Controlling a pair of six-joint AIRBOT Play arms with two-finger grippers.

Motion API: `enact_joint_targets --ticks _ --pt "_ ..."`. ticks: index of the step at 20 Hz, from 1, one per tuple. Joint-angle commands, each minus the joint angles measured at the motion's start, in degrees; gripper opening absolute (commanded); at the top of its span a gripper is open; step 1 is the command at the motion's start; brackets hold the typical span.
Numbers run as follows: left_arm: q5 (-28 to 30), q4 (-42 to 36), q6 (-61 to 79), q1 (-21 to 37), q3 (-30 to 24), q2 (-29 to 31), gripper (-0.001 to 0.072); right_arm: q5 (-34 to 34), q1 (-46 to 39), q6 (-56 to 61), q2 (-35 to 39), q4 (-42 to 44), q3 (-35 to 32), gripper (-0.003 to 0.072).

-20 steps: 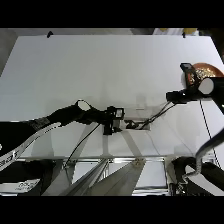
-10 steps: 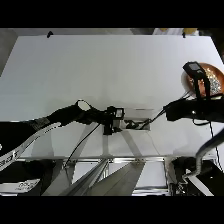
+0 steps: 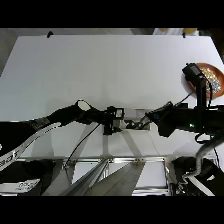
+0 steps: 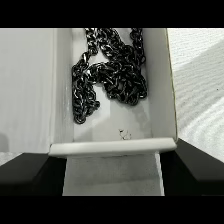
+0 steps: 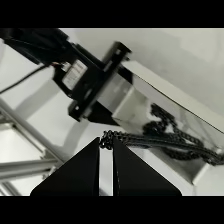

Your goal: Fold the box and place the chain.

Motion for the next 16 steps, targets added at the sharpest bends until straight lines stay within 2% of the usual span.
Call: enact_joint_targets --ticks 1,5,6,7,9,11,13,16 --pt "0.00 0.02 0.00 0.02 0.04 0.04 0.0313 -3.54 3.06 -0.07 -2.40 1.01 -0.15 0.0021" --pt "0.00 0.02 0.00 0.02 0.04 0.04 0.0313 -4.09 5.33 -0.09 -9.29 -2.36 -3.19 0.0025" --pt "0.02 0.02 0.00 0.02 0.04 0.04 0.0313 -4.20 5.66 -0.20 -10.97 -2.86 -3.80 0.0057" --pt "0.00 0.02 0.00 0.02 0.02 0.04 0.0313 -4.28 5.99 -0.26 -12.59 -4.00 -3.91 0.0120" --pt "0.00 0.00 0.00 0.02 0.04 0.04 0.0313 -5.81 6.01 -0.28 -14.58 -5.64 -3.89 0.0144" --pt "0.00 0.02 0.00 0.02 0.04 0.04 0.0313 -6.16 5.33 -1.36 -14.62 -6.27 -3.10 0.0205" --pt "0.00 0.02 0.00 0.02 0.02 0.04 0.0313 -4.37 2.95 -4.07 -14.62 -6.78 -0.09 0.0204" --pt "0.00 0.02 0.00 0.02 0.04 0.04 0.0313 -2.99 -5.05 -4.59 -14.62 -11.80 5.18 0.0178"
